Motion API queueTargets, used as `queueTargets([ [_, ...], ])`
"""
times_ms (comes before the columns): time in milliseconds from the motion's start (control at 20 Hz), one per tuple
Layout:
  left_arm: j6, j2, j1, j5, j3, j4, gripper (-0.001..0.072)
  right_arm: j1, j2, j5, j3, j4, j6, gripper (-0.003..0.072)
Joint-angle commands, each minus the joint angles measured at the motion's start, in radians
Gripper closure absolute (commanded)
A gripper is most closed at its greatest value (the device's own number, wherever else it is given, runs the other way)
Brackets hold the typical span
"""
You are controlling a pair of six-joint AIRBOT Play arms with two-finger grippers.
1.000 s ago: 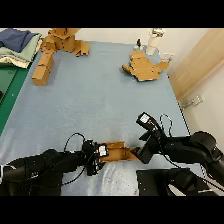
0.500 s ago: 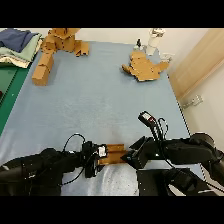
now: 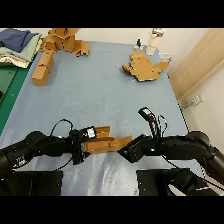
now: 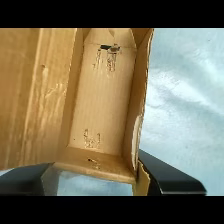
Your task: Fold the box.
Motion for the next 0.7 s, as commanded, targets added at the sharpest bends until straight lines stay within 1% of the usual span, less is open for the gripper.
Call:
queueTargets([
  [0, 0.122, -0.016, 0.048, 0.019, 0.024, 0.013, 0.0236, 0.0, -0.063, 0.028, 0.001, -0.015, 0.005, -0.001],
  [150, 0.22, -0.05, 0.048, 0.018, 0.036, -0.016, 0.0236, 0.0, -0.123, 0.034, 0.001, -0.013, 0.005, -0.001],
  [350, 0.388, -0.094, 0.048, 0.015, 0.036, -0.175, 0.0236, 0.0, -0.155, 0.054, 0.001, 0.012, 0.006, -0.0011],
  [650, 0.408, -0.167, 0.048, 0.008, 0.036, -0.209, 0.0236, 0.0, -0.157, 0.059, 0.001, 0.019, 0.02, -0.0011],
])
